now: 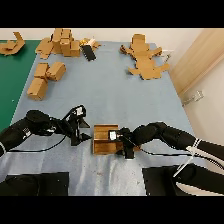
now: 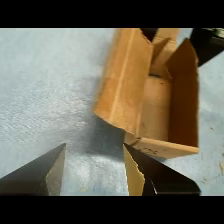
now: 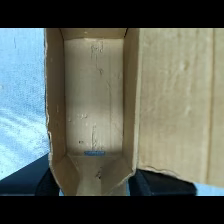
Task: Fold the box.
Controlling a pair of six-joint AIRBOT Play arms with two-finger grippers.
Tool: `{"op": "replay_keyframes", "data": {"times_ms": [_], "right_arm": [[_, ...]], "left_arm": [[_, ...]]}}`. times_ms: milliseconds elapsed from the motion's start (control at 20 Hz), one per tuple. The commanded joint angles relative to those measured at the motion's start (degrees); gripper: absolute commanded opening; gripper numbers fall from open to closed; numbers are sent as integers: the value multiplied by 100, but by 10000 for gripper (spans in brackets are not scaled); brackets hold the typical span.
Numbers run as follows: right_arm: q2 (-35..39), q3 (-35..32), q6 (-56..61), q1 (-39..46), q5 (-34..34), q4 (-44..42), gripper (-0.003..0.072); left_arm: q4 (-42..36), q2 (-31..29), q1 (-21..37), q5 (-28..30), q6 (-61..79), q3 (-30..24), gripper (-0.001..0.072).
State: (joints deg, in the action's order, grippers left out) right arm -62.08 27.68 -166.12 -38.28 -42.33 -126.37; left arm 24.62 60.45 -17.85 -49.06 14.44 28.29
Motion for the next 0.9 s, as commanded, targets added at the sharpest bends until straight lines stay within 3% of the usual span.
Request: {"op": "replay_keyframes", "data": {"times_ms": [0, 250, 300, 850], "right_arm": [[2, -2, 0, -2, 0, 13, 522], [2, -2, 0, -2, -2, 15, 522], [2, -2, 0, -2, 0, 15, 521], [2, -2, 0, -2, 4, 15, 521]], "left_arm": [[376, -227, -26, -234, -378, -118, 538], [1010, -306, -4, -835, -833, -282, 560], [1012, -306, -15, -787, -850, -291, 695], [737, -299, -356, -793, -848, -289, 696]]}}
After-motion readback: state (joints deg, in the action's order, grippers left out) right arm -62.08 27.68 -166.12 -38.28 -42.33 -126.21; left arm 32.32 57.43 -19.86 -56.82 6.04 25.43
